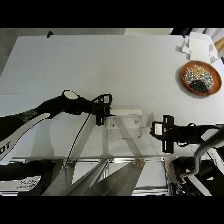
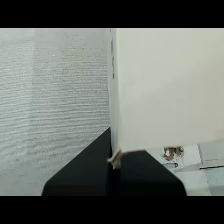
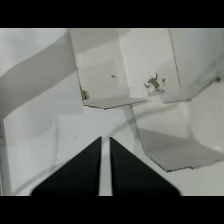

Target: Fold the box and place the chain.

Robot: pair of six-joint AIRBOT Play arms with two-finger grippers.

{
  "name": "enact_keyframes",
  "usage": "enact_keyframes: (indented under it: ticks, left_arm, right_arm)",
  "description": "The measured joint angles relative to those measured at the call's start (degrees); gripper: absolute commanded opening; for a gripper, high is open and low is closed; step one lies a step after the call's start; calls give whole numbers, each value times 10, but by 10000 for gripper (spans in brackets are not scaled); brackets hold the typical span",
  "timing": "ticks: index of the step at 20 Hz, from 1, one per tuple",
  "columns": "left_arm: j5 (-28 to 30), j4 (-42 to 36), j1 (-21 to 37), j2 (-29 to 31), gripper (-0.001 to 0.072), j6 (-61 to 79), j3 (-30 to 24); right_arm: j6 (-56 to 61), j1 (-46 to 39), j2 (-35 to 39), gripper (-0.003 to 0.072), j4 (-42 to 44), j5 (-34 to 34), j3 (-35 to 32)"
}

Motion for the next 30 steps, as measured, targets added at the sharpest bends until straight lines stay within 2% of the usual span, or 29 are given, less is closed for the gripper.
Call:
enact_keyframes:
  ticks: [2,3,5,6,9,18,30]
  left_arm:
    - [0,0,0,0,9,0,0]
    - [0,0,0,0,9,0,0]
    - [0,0,0,0,9,0,0]
    - [0,0,0,0,9,0,0]
    - [0,0,0,0,9,0,0]
    - [0,0,0,0,9,0,0]
    - [0,0,0,0,9,0,0]
  right_arm:
    - [-33,9,-3,421,2,-2,0]
    - [-44,14,-6,475,3,-3,-1]
    - [-55,27,-11,493,-5,-5,-3]
    - [-56,35,-13,574,-15,-7,-6]
    - [-31,66,-16,668,-45,-34,-26]
    - [40,165,-24,668,-73,-218,-82]
    - [95,176,-76,668,-80,-318,-92]
